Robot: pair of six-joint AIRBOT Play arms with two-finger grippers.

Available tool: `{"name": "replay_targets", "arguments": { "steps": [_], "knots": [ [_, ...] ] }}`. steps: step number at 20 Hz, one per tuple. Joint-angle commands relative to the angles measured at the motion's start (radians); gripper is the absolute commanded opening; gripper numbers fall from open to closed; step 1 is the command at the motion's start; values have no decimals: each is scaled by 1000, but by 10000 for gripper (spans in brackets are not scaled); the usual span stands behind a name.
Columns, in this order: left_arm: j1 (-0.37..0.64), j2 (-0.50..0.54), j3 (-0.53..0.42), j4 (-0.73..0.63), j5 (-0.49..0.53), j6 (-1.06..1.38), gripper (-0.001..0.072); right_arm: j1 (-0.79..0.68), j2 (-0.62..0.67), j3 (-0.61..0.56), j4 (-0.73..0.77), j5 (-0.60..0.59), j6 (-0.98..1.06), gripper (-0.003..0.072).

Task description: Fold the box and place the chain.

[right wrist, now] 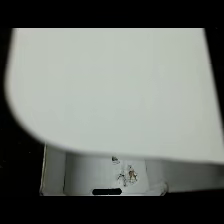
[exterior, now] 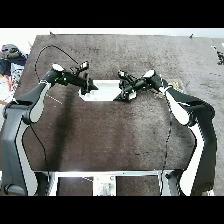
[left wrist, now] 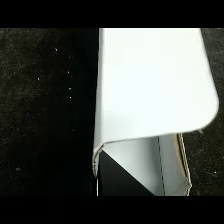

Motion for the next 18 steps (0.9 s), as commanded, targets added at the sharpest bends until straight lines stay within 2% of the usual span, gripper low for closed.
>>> {"name": "replay_targets", "arguments": {
  "steps": [1, 2, 4, 6, 7, 8, 18],
  "knots": [
    [0, 0, 0, 0, 0, 0, 13, 0, -1, 0, -27, 0, 0, 548],
    [-1, 0, 0, 0, 0, 0, 13, 0, -1, 0, -28, 0, 0, 547],
    [0, 0, 0, 0, 0, 0, 13, 0, -1, -1, -28, -4, 0, 473],
    [0, 0, 0, 0, 0, 0, 13, 0, -1, -1, -36, -6, 9, 469],
    [0, 0, 0, 0, 0, 0, 13, 0, -1, -1, -47, -14, 19, 365],
    [0, 0, 0, 0, 0, 0, 13, 0, -1, -1, -52, -26, 19, 339],
    [0, 0, 0, 0, 0, 0, 13, 0, -1, -1, -53, -34, 19, 340]
  ]
}}
